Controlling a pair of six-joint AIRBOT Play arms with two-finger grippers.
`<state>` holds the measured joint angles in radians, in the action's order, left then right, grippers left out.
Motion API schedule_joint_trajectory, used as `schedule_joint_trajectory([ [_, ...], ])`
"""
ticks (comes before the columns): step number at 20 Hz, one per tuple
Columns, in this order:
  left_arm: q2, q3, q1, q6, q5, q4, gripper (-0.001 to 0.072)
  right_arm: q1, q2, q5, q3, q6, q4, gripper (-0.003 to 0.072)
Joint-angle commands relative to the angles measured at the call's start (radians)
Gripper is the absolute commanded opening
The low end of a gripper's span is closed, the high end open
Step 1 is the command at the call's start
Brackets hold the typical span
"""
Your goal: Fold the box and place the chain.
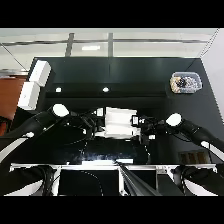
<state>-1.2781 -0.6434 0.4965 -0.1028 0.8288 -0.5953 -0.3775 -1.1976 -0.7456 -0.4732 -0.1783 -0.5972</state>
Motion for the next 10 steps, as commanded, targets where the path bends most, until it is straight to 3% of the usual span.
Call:
schedule_joint_trajectory([
  [1,-0.043,0.000,0.040,-0.002,-0.005,0.032,0.0206,-0.001,0.000,0.000,0.000,0.001,0.000,0.0472],
  [6,-0.054,0.000,0.044,0.025,-0.055,0.033,0.0208,-0.001,0.000,0.000,0.000,0.000,0.001,0.0472],
  [7,-0.054,0.000,0.044,0.024,-0.060,0.038,0.0237,-0.001,0.000,0.000,0.000,0.000,0.001,0.0472],
  [8,-0.054,0.000,0.044,0.024,-0.063,0.047,0.0302,-0.001,0.000,0.000,0.000,0.000,0.001,0.0472],
  [9,-0.054,0.000,0.044,0.024,-0.067,0.062,0.0438,-0.001,0.000,0.000,0.000,0.000,0.001,0.0472],
  [10,-0.054,0.000,0.044,0.024,-0.065,0.063,0.0522,-0.001,0.000,0.000,0.000,0.000,0.001,0.0472],
])
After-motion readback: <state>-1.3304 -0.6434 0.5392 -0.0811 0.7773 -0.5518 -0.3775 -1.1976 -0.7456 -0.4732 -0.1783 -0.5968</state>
